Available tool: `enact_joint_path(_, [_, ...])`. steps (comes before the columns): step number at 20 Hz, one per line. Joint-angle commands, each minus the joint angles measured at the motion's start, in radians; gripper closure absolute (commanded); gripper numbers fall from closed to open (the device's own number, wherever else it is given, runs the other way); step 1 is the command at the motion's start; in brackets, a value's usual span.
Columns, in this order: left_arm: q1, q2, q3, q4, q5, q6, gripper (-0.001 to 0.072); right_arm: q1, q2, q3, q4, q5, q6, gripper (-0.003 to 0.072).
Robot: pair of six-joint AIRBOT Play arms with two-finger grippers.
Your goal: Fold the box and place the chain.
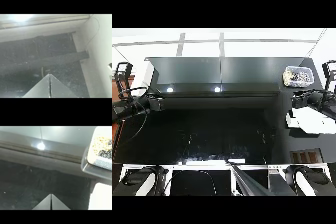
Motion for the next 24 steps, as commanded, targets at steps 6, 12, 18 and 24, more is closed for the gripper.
enact_joint_path(6, [-0.001, 0.001, 0.000, 0.000, 0.000, 0.000, 0.0682, 0.000, 0.001, 0.000, 0.000, 0.000, 0.000, 0.0676])
enact_joint_path(12, [-0.001, 0.001, 0.000, 0.000, 0.000, 0.000, 0.0682, 0.000, 0.001, 0.000, 0.000, 0.000, 0.000, 0.0676])
enact_joint_path(18, [-0.001, 0.000, 0.000, 0.000, 0.004, 0.000, 0.0682, 0.000, 0.001, 0.000, 0.037, -0.003, 0.000, 0.0676])
enact_joint_path(24, [-0.001, -0.015, 0.000, -0.003, 0.105, 0.000, 0.0682, -0.001, -0.040, -0.001, 0.078, -0.145, 0.001, 0.0672])
